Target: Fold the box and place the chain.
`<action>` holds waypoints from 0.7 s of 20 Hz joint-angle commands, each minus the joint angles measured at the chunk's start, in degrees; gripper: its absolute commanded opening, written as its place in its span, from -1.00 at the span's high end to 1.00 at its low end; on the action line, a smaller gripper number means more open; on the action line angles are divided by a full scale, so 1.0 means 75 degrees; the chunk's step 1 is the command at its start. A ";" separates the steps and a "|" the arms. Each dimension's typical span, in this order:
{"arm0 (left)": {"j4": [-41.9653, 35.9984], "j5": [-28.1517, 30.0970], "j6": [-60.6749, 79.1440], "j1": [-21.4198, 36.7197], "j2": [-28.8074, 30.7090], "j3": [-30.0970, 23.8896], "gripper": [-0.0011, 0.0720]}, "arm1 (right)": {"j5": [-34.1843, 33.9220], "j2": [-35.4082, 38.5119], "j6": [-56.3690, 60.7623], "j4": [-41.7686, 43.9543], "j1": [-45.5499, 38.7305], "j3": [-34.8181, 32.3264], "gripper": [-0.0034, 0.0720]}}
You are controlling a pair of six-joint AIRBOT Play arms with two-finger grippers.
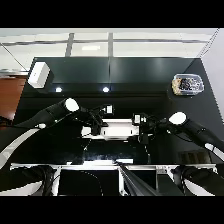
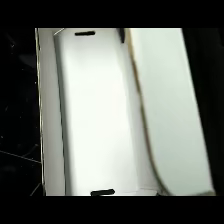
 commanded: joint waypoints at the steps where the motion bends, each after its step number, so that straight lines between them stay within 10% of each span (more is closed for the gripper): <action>1: -0.0003 0.0023 -0.0009 0.0003 -0.0003 0.0006 0.89 | 0.0111 -0.0350 -0.0329 -0.0020 0.0012 0.0003 -0.86; 14: -0.0003 0.0137 -0.0009 0.0006 -0.0003 0.0006 0.89 | -0.0376 -0.0376 0.0449 -0.0673 0.0224 0.0003 -0.84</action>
